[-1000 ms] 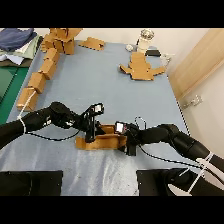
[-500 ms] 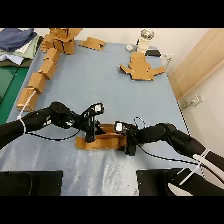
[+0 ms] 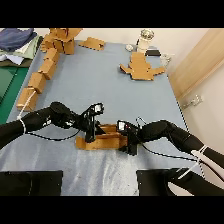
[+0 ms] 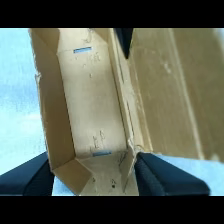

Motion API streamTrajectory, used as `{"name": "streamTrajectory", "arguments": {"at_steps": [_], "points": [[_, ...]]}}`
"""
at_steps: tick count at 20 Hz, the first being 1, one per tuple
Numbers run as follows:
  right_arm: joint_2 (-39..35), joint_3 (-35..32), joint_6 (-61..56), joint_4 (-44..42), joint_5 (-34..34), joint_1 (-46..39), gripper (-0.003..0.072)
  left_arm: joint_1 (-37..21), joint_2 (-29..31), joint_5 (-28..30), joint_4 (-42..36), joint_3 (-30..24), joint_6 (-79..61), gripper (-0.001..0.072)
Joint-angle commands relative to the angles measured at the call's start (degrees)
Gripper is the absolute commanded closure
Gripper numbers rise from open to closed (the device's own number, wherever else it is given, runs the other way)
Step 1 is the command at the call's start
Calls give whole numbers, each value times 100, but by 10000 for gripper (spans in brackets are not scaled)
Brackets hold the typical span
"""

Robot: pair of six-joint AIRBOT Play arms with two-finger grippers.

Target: Fold the box.

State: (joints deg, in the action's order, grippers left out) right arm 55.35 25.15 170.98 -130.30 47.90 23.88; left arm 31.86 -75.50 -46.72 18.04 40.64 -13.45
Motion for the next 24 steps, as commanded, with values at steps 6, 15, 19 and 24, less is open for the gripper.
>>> {"name": "streamTrajectory", "arguments": {"at_steps": [6, 15, 19, 24], "points": [[391, 103, 101, -57, 68, -20, -24, -4, 2, 2, 2, 2, -2, 696], [391, 144, 101, 74, 57, -17, 48, -4, 2, 2, 0, 2, -2, 696], [391, 144, 101, 111, 22, 55, 48, -4, 2, 2, 0, 2, -2, 696], [391, 214, 101, 251, -20, 136, 48, -4, 2, 4, 2, 2, -2, 696]]}}
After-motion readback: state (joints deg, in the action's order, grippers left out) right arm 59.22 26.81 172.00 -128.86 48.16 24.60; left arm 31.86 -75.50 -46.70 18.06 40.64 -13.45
